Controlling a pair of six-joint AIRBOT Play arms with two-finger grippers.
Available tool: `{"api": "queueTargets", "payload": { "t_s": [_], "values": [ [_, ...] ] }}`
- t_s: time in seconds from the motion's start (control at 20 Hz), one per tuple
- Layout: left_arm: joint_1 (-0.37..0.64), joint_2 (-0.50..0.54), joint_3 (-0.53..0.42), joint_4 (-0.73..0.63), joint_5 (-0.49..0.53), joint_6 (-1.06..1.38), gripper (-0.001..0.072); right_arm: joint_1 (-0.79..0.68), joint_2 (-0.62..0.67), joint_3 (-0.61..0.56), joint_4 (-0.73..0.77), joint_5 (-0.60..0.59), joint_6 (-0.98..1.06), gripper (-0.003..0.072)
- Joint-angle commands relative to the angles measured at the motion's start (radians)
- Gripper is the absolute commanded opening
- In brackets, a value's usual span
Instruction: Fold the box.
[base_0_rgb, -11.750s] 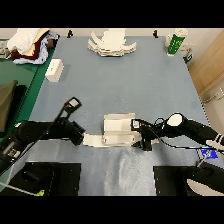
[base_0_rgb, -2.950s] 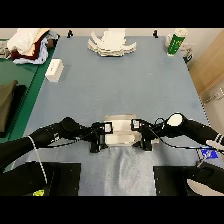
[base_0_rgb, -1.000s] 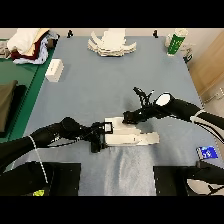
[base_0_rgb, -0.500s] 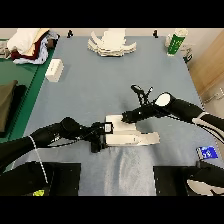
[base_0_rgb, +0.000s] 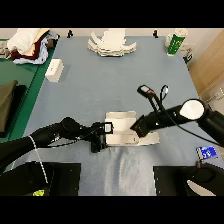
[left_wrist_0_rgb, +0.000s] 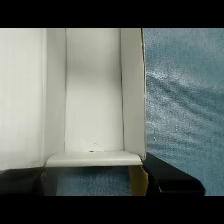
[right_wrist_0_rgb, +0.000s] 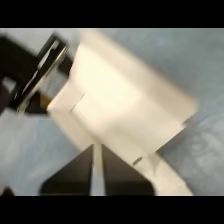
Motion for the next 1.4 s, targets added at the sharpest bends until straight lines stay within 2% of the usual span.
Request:
{"api": "queueTargets", "payload": {
  "t_s": [0.0,0.2,0.35,0.4,0.45,0.65,0.75,0.8,0.85,0.9,0.95,1.0,1.05,1.1,1.15,1.2,1.35],
  "values": [
    [0.001,0.001,0.001,0.0,0.0,-0.001,0.0479,0.046,0.126,-0.114,-0.076,0.116,-0.107,0.0475],
    [0.001,0.001,0.001,0.0,0.0,-0.001,0.0479,0.047,0.115,-0.146,-0.315,0.053,-0.203,0.0495],
    [0.001,0.001,0.001,0.0,0.0,-0.001,0.0479,0.047,0.052,-0.147,-0.397,0.039,-0.355,0.0497],
    [0.001,0.001,0.001,0.0,0.0,-0.001,0.0479,0.047,0.034,-0.147,-0.398,0.026,-0.397,0.0602],
    [0.001,0.001,0.001,0.0,0.001,-0.001,0.0479,0.047,0.021,-0.147,-0.396,-0.008,-0.44,0.0661],
    [0.001,0.001,0.001,0.0,0.0,-0.001,0.0479,0.047,-0.007,-0.148,-0.334,-0.153,-0.556,0.0661],
    [0.001,0.001,0.001,-0.001,0.0,-0.001,0.0479,0.047,-0.007,-0.148,-0.269,-0.161,-0.584,0.066],
    [0.001,0.001,0.001,0.0,0.001,-0.001,0.0479,0.047,-0.007,-0.148,-0.242,-0.153,-0.587,0.0642],
    [0.001,0.001,0.001,0.0,0.0,-0.001,0.0479,0.047,-0.007,-0.148,-0.219,-0.141,-0.593,0.046],
    [0.001,0.001,0.001,0.0,0.0,-0.001,0.0479,0.047,-0.008,-0.148,-0.198,-0.133,-0.594,0.0393],
    [0.001,0.001,0.001,0.0,0.0,-0.001,0.0478,0.048,-0.009,-0.148,-0.173,-0.129,-0.604,0.0375],
    [0.001,0.001,0.001,0.0,0.0,-0.001,0.0479,0.054,-0.013,-0.148,-0.156,-0.127,-0.606,0.0302],
    [0.001,0.001,0.001,0.0,0.001,-0.001,0.0479,0.063,-0.014,-0.148,-0.148,-0.127,-0.605,0.0266],
    [0.001,0.001,0.001,0.0,0.0,-0.001,0.0479,0.071,-0.014,-0.148,-0.145,-0.132,-0.605,0.026],
    [0.001,0.001,0.001,0.0,0.001,-0.001,0.0479,0.072,-0.014,-0.148,-0.139,-0.138,-0.607,0.0175],
    [0.001,0.001,0.001,0.0,0.001,-0.001,0.0479,0.072,-0.014,-0.148,-0.128,-0.154,-0.613,0.0152],
    [0.001,0.001,0.0,0.0,0.001,-0.001,0.0479,0.072,-0.03,-0.148,-0.083,-0.222,-0.686,0.0162]
  ]
}}
